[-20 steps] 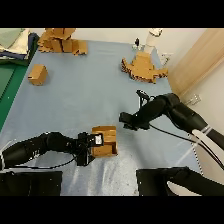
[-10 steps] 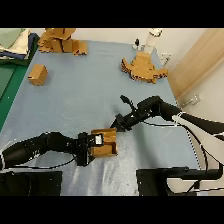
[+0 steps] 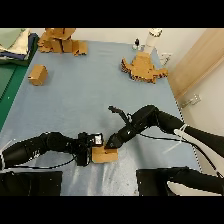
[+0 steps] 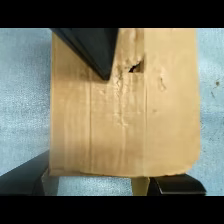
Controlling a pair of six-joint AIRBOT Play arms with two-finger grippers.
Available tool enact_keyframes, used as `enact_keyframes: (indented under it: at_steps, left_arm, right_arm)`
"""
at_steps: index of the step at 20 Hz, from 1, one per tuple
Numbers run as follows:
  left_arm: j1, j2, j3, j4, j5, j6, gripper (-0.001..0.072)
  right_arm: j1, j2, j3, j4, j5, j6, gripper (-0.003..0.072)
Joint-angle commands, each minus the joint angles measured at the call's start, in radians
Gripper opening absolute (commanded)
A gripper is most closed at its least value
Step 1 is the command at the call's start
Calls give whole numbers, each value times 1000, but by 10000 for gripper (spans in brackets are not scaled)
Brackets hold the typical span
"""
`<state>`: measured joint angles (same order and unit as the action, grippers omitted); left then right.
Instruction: Fold the box.
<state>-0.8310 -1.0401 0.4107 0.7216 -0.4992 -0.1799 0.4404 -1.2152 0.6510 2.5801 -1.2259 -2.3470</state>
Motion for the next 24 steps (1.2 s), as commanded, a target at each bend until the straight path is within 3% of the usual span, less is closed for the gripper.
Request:
enact_keyframes:
  at_steps: [1,8,14,17,18,19,22,24]
  left_arm:
    - [-1,1,0,0,0,0,363]
    - [-1,1,0,0,0,0,363]
    - [-1,1,0,0,0,0,363]
    - [-1,1,0,0,0,0,363]
    - [-1,1,0,0,0,0,363]
    - [-1,1,0,-1,0,0,363]
    - [-1,1,0,-1,0,0,363]
    - [-1,1,0,-1,0,0,363]
  right_arm:
    - [73,105,-35,-129,147,-16,4]
    - [179,317,-53,-262,304,5,4]
    - [473,438,-127,-723,525,190,5]
    - [586,472,-152,-880,536,205,8]
    - [607,473,-154,-901,536,205,38]
    - [622,473,-154,-917,537,204,115]
    - [627,473,-154,-923,536,204,449]
    - [627,473,-154,-957,536,204,462]
